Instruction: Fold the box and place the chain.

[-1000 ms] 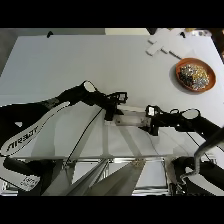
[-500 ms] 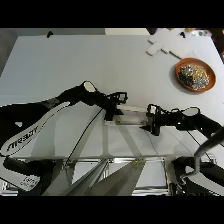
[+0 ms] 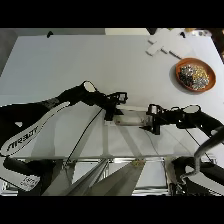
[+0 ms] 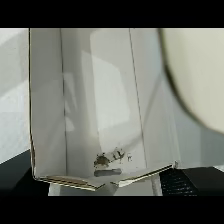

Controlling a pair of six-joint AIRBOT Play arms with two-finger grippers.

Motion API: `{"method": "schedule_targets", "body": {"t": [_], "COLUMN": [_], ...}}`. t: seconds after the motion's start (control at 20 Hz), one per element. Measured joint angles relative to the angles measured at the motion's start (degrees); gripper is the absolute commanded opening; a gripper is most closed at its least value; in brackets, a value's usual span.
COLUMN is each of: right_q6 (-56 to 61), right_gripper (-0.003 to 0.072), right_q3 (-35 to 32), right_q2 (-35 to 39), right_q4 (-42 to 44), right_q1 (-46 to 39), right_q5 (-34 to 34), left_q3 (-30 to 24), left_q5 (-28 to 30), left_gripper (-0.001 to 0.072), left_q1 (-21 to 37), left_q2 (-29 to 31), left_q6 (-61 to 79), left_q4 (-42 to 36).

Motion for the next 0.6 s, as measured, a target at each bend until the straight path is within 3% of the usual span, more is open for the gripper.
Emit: {"method": "schedule_targets", "body": {"t": [0.6], "right_q6": [-0.5], "right_gripper": [0.0404], "right_q3": [0.1], "right_q2": [-2.1], "right_q4": [0.0], "right_q1": [0.0], "right_q5": [-1.2], "left_q3": [0.0], "left_q5": [0.0], "left_gripper": [0.0010], "left_q1": [0.0], "left_q2": [0.0], "left_q6": [0.0], "left_q4": [-0.1]}}
